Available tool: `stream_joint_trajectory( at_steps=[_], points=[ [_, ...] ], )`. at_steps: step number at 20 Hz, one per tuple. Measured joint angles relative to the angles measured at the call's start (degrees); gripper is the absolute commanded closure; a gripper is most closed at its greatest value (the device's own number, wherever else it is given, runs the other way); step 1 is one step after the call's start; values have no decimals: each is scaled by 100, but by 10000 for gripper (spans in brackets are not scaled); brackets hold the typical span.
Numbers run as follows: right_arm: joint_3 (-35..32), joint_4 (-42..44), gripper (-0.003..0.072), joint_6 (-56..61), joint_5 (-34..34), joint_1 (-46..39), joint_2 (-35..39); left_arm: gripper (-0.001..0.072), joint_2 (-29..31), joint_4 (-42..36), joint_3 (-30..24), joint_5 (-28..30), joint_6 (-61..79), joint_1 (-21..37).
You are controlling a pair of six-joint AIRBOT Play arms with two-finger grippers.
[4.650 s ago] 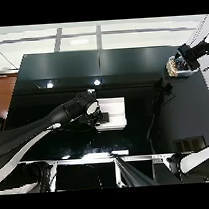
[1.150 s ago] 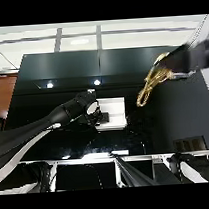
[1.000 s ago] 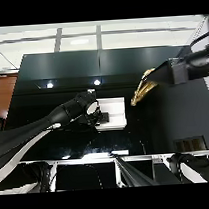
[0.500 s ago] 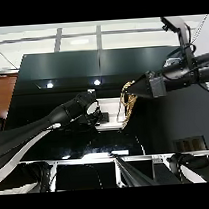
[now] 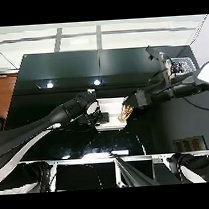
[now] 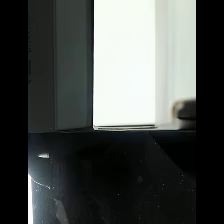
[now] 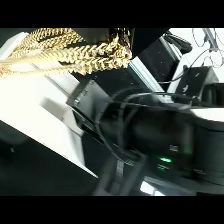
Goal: Fold the box and place the chain.
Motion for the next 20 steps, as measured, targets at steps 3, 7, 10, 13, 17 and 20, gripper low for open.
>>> stream_joint_trajectory(
  at_steps=[3, 7, 10, 13, 17, 20],
  points=[
    [-391, -28, 672, 94, -396, 164, -37, 679, 0, 0, 0, 0, 0, 0],
    [-774, -74, 673, 166, -1047, 494, -186, 679, 0, 0, 0, 0, 0, 0],
    [-890, -101, 569, 186, -1353, 680, -343, 679, 0, 0, 0, 0, 0, 0],
    [-929, -105, 298, 199, -1565, 713, -428, 679, 0, 0, 0, -2, 0, 0],
    [-841, -160, 298, 199, -1327, 164, -396, 679, 0, 0, 0, -2, 0, 0],
    [-831, -741, 295, 87, -955, -629, -138, 679, 0, 0, 0, -2, 0, 0]
  ],
)
